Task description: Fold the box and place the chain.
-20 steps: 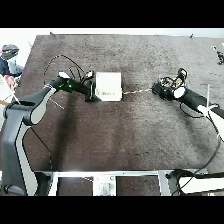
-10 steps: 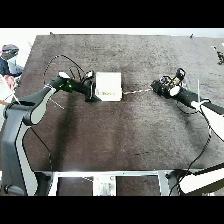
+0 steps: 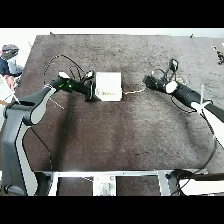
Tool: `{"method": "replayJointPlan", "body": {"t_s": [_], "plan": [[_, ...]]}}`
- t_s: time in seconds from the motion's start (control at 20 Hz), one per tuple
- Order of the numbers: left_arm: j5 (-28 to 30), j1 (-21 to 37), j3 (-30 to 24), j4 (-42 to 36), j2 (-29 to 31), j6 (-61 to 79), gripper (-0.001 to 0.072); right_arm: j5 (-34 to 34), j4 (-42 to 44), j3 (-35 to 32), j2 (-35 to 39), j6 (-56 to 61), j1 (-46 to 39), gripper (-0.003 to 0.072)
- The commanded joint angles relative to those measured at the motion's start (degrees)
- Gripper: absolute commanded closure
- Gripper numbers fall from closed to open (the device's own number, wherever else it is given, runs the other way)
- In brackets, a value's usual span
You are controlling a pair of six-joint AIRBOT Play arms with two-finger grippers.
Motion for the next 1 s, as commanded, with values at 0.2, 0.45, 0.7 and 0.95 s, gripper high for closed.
{"method": "replayJointPlan", "body": {"t_s": [0.2, 0.45, 0.7, 0.95], "plan": [[0.00, 0.00, 0.00, 0.02, 0.04, 0.00, 0.0240, -5.84, 0.04, 0.17, 13.92, -2.14, 14.64, 0.0677], [0.00, 0.02, 0.00, 0.02, 0.04, 0.00, 0.0241, -8.28, -0.22, 6.12, 12.00, -2.16, 21.84, 0.0677], [0.00, 0.02, -0.02, 0.02, 0.04, 0.00, 0.0241, -7.13, -0.63, 8.85, 8.68, -2.14, 24.94, 0.0677], [0.00, 0.02, -0.02, 0.02, 0.04, 0.00, 0.0241, -1.27, -1.62, 8.33, 4.28, -2.14, 24.85, 0.0677]]}}
